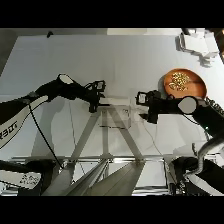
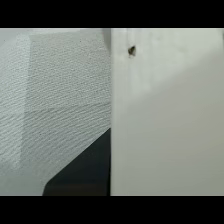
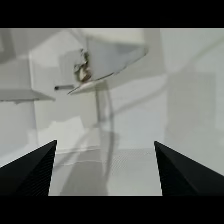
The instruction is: Fold the box and place the chain.
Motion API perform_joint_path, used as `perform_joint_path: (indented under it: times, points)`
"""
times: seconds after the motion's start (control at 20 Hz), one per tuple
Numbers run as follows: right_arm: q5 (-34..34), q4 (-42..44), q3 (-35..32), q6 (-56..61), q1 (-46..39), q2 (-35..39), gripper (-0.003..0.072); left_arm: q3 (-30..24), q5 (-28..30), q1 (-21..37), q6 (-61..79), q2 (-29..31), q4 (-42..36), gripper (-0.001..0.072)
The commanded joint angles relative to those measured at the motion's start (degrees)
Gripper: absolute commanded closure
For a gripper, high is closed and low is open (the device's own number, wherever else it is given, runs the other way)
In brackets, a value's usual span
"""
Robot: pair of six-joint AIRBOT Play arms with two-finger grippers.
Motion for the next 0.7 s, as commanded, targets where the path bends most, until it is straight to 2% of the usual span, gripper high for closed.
perform_joint_path:
  times: [0.0,0.2,0.4,0.65]
  points:
    - [-3.6,5.7,-5.0,-6.8,0.2,0.0,-0.0010,0.0,0.0,0.0,0.0,0.0,0.0,0.0701]
    - [-6.2,14.3,-11.2,-16.0,4.7,0.0,-0.0018,0.0,0.0,0.0,0.0,0.0,0.0,0.0701]
    - [-10.1,25.8,-12.0,-16.6,6.8,0.0,-0.0022,0.0,0.0,0.0,0.0,0.0,0.0,0.0701]
    - [-14.1,26.9,-12.7,-16.6,8.4,0.0,-0.0022,0.0,0.0,0.0,0.0,0.0,0.0,0.0701]
